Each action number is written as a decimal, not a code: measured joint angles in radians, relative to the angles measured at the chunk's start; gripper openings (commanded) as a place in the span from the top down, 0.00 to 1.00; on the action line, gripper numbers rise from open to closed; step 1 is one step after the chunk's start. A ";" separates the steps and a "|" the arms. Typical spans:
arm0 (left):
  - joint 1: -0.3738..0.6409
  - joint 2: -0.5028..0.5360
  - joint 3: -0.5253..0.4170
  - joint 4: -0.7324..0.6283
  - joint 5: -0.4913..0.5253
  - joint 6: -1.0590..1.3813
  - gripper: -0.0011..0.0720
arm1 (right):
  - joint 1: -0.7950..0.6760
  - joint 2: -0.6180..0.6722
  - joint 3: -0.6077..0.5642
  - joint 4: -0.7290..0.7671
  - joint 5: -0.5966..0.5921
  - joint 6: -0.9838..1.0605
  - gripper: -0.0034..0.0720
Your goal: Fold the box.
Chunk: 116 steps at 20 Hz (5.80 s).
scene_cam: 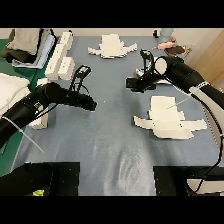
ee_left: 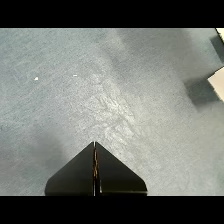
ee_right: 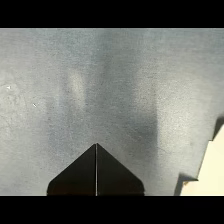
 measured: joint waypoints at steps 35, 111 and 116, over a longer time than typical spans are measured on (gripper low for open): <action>-0.003 0.001 0.000 -0.043 0.061 -0.076 0.16 | -0.636 0.024 0.128 -0.257 0.591 -0.098 0.43; 0.335 -0.459 0.049 -0.551 -0.428 0.319 0.16 | -0.188 0.344 -0.771 0.751 0.019 -0.887 0.96; 0.336 -0.512 0.057 -0.631 -0.491 0.462 0.66 | -0.187 0.344 -0.771 0.752 0.029 -0.886 0.96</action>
